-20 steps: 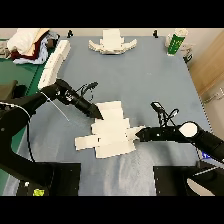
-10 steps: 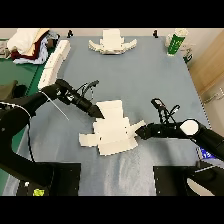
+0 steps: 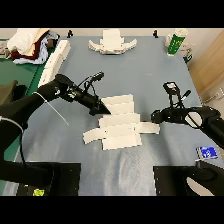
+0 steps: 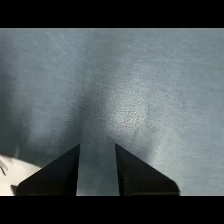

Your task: Fold the box.

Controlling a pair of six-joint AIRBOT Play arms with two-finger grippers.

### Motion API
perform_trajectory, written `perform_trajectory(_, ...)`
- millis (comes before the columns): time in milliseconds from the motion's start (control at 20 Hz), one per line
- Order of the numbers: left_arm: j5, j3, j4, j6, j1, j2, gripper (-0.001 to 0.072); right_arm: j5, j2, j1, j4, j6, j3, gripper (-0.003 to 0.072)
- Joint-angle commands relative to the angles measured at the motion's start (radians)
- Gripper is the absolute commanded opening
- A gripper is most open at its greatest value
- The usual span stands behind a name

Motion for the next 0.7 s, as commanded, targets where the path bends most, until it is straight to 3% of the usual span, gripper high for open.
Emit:
perform_trajectory(0,0.153,-0.090,-0.007,0.121,-0.082,0.116,0.0008,-0.021,0.002,-0.004,-0.061,0.115,0.019,0.0346)
perform_trajectory(150,0.427,-0.274,-0.010,0.187,-0.174,0.315,0.0008,-0.052,0.002,-0.004,-0.056,0.127,0.025,0.0308)
perform_trajectory(250,0.623,-0.398,-0.014,0.269,-0.258,0.467,0.0008,-0.072,0.000,-0.004,-0.048,0.127,0.025,0.0159)
perform_trajectory(350,0.743,-0.485,-0.014,0.314,-0.342,0.579,0.0011,-0.097,-0.001,-0.004,-0.039,0.127,0.025,0.0159)
perform_trajectory(450,0.782,-0.544,-0.015,0.317,-0.399,0.626,0.0012,-0.117,-0.001,-0.004,-0.030,0.127,0.025,0.0159)
perform_trajectory(650,0.822,-0.611,-0.015,0.317,-0.455,0.599,0.0012,-0.125,0.000,-0.004,-0.027,0.127,0.025,0.0159)
